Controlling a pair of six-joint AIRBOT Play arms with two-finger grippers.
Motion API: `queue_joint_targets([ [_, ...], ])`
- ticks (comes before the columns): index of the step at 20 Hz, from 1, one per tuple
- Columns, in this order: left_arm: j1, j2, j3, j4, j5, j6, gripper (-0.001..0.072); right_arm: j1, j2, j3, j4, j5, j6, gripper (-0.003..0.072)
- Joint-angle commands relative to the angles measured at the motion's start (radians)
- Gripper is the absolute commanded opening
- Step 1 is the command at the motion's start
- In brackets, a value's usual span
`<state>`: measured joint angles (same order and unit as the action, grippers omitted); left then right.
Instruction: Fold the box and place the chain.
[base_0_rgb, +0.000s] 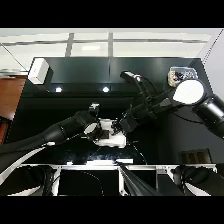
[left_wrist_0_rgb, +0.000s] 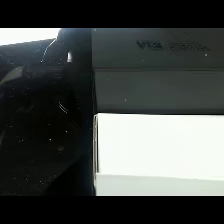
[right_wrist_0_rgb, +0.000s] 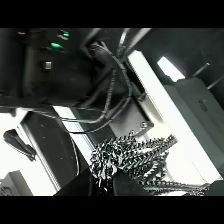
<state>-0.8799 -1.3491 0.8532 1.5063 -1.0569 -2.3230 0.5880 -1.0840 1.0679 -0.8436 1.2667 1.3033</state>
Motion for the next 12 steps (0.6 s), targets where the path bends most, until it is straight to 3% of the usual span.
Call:
queue_joint_targets([
  [1, 0.0, -0.001, -0.001, 0.0, 0.001, 0.0, 0.0032, 0.002, -0.023, -0.004, -0.034, 0.009, -0.009, 0.0373],
  [2, 0.0, -0.001, -0.001, 0.0, 0.001, 0.0, 0.0032, -0.009, -0.021, -0.004, -0.039, 0.039, -0.009, 0.0449],
  [5, 0.0, -0.001, -0.001, 0.0, 0.001, 0.0, 0.0032, -0.124, 0.022, -0.006, -0.152, 0.169, -0.013, 0.0449],
  [7, 0.0, -0.001, -0.001, 0.0, 0.001, 0.0, 0.0032, -0.245, 0.115, -0.059, -0.185, 0.189, -0.034, 0.0449],
  [12, 0.0, -0.001, -0.001, 0.0, 0.001, 0.0, 0.0031, -0.425, 0.421, -0.446, -0.179, -0.073, -0.17, 0.0449],
])
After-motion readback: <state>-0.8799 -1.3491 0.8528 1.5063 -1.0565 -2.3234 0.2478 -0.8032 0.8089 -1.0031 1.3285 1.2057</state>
